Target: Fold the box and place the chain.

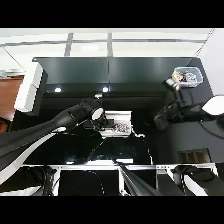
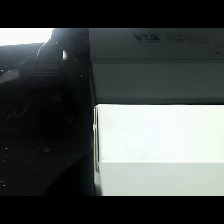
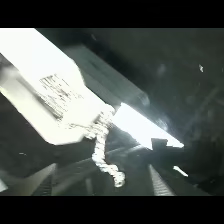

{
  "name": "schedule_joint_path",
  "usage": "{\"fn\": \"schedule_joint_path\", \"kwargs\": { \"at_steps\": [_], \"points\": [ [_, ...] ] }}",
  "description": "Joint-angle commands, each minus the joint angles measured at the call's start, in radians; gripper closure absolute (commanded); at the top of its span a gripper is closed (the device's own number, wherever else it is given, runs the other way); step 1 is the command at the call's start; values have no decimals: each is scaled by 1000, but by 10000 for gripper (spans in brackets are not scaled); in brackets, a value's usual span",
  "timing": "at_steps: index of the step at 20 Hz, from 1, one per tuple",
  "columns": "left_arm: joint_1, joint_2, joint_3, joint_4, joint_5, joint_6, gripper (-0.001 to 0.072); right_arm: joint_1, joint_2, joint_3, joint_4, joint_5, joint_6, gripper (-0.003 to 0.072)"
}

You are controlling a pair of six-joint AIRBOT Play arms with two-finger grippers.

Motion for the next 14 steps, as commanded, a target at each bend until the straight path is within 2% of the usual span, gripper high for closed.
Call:
{"fn": "schedule_joint_path", "kwargs": {
  "at_steps": [1, 4, 5, 10, 14],
  "points": [
    [0, 0, 0, 0, 0, 0, 679, 97, 0, -154, -39, -222, -166, -19],
    [0, 0, 0, 0, 1, 0, 679, 201, -5, -219, -49, -248, -505, -12],
    [0, 0, 0, 0, 1, 0, 679, 220, -11, -227, -26, -267, -549, -12],
    [0, 0, 0, 0, 1, 0, 679, 292, -46, -233, -19, -413, -620, -11],
    [0, 0, 0, 0, 0, 0, 679, 296, -108, -233, -19, -422, -651, -11]
  ]
}}
